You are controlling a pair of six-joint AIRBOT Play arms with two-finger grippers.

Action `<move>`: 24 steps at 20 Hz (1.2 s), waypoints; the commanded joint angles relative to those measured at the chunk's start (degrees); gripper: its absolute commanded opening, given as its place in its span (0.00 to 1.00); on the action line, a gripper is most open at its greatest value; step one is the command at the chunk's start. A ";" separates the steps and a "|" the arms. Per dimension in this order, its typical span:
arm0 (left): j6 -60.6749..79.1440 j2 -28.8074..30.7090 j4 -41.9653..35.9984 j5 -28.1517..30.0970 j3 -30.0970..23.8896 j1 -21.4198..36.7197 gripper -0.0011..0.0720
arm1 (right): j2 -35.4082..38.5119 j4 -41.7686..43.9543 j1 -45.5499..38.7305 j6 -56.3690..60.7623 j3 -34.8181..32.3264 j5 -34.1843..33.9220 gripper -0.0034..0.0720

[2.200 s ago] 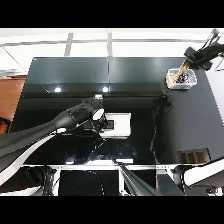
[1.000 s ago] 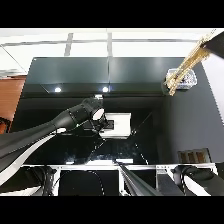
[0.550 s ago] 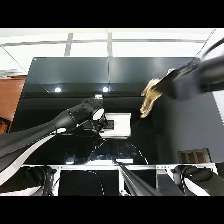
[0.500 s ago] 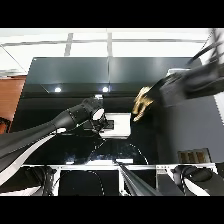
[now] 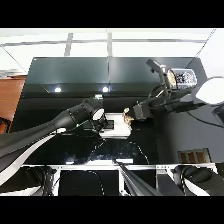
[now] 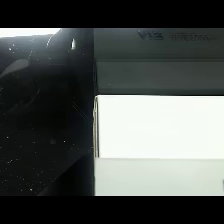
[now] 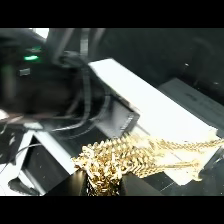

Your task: Fold the box and place the chain.

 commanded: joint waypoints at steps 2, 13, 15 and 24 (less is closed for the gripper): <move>0.02 0.02 0.00 0.00 -0.02 0.04 0.05 | -0.35 1.60 0.20 1.05 -6.32 -7.63 0.07; 0.02 0.02 0.00 0.00 -0.02 0.04 0.05 | -1.33 4.85 2.62 1.36 -1.90 -7.82 0.07; 0.02 0.02 0.00 0.00 -0.02 0.04 0.05 | -1.33 4.87 2.32 1.38 0.83 -6.40 0.07; 0.02 0.02 0.00 0.00 -0.02 0.04 0.05 | -0.90 0.50 2.91 2.95 2.36 0.59 0.07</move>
